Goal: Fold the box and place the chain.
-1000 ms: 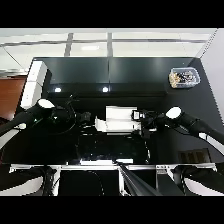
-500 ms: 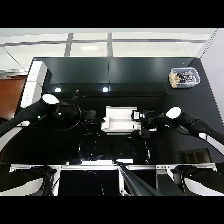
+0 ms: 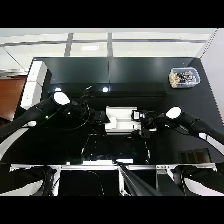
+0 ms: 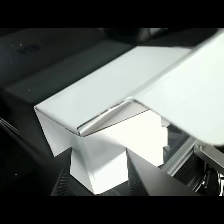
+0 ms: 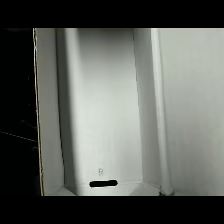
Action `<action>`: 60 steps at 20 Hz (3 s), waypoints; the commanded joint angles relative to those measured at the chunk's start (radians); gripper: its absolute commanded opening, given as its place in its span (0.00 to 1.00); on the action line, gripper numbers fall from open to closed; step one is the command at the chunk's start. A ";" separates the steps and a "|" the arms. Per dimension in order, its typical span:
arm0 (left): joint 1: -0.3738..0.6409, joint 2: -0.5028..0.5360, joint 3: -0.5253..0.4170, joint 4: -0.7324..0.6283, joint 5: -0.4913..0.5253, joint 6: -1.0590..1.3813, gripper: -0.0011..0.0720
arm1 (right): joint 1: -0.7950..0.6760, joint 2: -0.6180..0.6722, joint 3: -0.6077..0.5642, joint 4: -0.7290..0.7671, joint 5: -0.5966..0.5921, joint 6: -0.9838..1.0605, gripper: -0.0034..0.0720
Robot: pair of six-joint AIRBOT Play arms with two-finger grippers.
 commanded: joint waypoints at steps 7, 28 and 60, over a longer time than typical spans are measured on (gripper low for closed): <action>-0.118 0.000 0.006 0.222 0.133 -0.245 0.55 | 0.000 0.000 0.000 0.000 0.000 0.000 0.38; -0.378 -0.195 0.356 0.861 -0.174 -1.022 0.38 | 0.000 0.000 0.000 0.000 0.000 0.000 0.38; -0.395 -0.283 0.402 0.871 -0.210 -1.131 0.50 | 0.000 0.000 0.000 0.000 0.000 0.000 0.38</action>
